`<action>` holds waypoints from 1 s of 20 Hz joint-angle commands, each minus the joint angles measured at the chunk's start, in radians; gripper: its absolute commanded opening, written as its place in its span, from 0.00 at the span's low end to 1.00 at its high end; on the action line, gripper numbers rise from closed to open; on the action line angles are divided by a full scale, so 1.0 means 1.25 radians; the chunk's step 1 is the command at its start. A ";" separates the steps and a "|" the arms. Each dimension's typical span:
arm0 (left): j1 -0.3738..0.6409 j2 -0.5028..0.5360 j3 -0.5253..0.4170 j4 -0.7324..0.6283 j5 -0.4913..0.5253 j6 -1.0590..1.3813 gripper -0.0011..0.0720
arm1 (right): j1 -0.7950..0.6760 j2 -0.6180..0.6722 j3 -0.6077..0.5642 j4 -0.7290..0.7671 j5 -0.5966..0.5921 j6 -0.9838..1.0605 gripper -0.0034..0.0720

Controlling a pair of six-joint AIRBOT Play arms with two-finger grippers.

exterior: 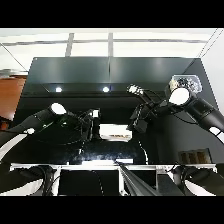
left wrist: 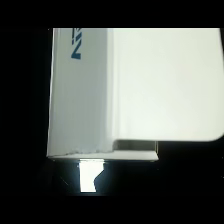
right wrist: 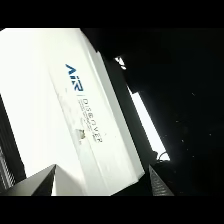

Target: Fold the box and place the chain.

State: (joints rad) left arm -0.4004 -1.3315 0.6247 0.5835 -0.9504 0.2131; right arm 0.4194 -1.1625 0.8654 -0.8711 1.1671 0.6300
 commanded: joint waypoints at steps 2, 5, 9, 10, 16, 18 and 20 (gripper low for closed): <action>0.000 -0.001 0.000 0.000 0.002 0.000 0.55 | 0.039 0.000 0.001 -0.041 -0.005 -0.028 0.98; 0.000 -0.001 0.000 0.000 0.003 -0.001 0.55 | 0.055 0.000 0.001 -0.075 -0.015 -0.029 0.97; 0.000 -0.001 0.000 0.000 0.003 -0.001 0.55 | 0.055 0.000 0.001 -0.079 -0.027 -0.029 0.97; 0.000 -0.001 0.000 0.000 0.003 -0.001 0.55 | 0.056 0.000 0.001 -0.078 -0.028 -0.029 0.97; 0.000 -0.001 0.000 -0.001 0.004 -0.001 0.55 | 0.074 0.000 0.001 -0.073 -0.047 -0.029 0.74; 0.000 -0.001 0.000 -0.001 0.004 -0.001 0.55 | 0.081 0.000 0.001 -0.073 -0.057 -0.029 0.74; 0.000 -0.001 0.000 -0.001 0.004 -0.001 0.55 | 0.083 0.000 0.001 -0.072 -0.058 -0.029 0.59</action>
State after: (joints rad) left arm -0.4007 -1.3315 0.6247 0.5827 -0.9451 0.2111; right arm 0.5159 -1.1625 0.8654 -0.9630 1.1057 0.5938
